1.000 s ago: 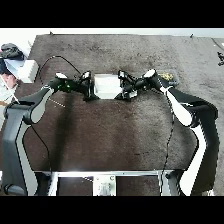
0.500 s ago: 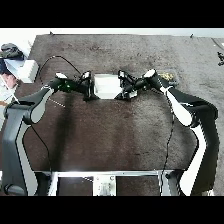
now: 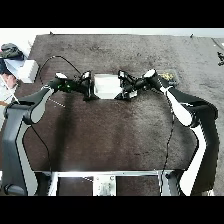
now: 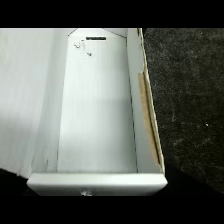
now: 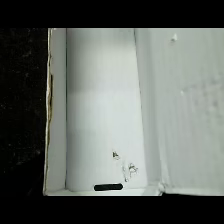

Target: Fold the box and place the chain.

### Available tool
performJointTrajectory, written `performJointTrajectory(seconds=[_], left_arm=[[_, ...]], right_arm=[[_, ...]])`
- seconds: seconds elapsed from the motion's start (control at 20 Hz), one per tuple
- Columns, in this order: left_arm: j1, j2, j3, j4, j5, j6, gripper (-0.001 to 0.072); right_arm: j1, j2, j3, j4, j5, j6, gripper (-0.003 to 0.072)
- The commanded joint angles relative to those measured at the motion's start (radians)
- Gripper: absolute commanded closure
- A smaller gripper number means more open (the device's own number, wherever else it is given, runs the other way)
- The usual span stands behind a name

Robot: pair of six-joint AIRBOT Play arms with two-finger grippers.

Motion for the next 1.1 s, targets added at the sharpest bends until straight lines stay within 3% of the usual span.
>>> performJointTrajectory(seconds=[0.0,0.3,0.35,0.4,0.6,1.05], left_arm=[[0.000,0.000,0.000,0.000,0.000,0.000,0.0366],[0.000,0.000,0.000,0.000,0.000,0.000,0.0366],[0.000,0.000,0.000,0.000,0.000,0.000,0.0366],[0.000,0.000,0.000,0.000,0.000,0.000,0.0366],[0.000,0.000,0.000,0.000,0.000,0.000,0.0366],[0.000,0.000,0.000,0.000,0.000,0.000,0.0366]], right_arm=[[0.001,-0.001,0.000,0.000,0.000,0.000,0.0215],[0.001,-0.001,0.000,0.000,0.000,0.000,0.0214],[0.000,0.002,0.001,0.000,0.000,0.000,0.0161],[0.000,0.005,0.003,0.000,0.000,0.001,-0.0028],[-0.004,0.037,0.003,-0.014,0.002,0.000,-0.0032],[-0.059,0.169,0.003,-0.210,0.077,0.099,-0.0032]])
